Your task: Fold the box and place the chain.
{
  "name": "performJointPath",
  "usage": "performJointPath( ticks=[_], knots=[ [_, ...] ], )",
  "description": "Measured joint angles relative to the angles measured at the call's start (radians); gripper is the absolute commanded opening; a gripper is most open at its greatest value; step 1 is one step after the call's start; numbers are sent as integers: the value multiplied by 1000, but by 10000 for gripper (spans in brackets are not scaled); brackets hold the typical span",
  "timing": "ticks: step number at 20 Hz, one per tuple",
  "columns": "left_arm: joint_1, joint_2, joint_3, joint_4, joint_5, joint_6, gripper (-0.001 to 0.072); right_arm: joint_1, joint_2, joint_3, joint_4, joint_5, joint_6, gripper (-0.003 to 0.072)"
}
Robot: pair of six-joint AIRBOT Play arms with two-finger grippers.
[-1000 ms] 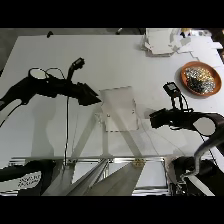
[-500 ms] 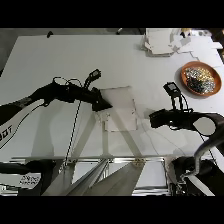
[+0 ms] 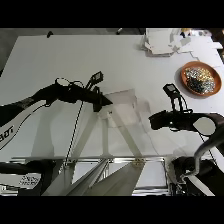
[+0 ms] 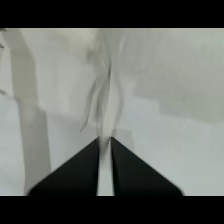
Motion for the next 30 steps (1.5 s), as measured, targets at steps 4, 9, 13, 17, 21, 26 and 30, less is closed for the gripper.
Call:
performJointPath(
  ticks=[4, 9, 13, 17, 21, 26, 30],
  knots=[
    [-3, 57, 0, 34, -28, 22, 0, 0, 5, 19, 17, -1, 0, 363],
    [-16, 114, 3, 228, -93, -27, 2, 0, 13, 60, -23, -4, -8, 362],
    [-23, 125, 3, 272, -85, -39, 2, 0, 14, 71, -67, -16, -11, 362],
    [-28, 120, 3, 244, -35, -14, 3, 0, 15, 74, -86, -23, -12, 361],
    [-40, 79, 3, 235, -2, -6, 3, 0, 14, 74, -91, -26, -12, 361],
    [-60, 26, 3, 229, 17, 5, 4, 0, 15, 74, -93, -28, -12, 361],
    [-70, 6, 3, 229, 35, 12, 7, 0, 15, 74, -93, -30, -12, 361]
  ],
)
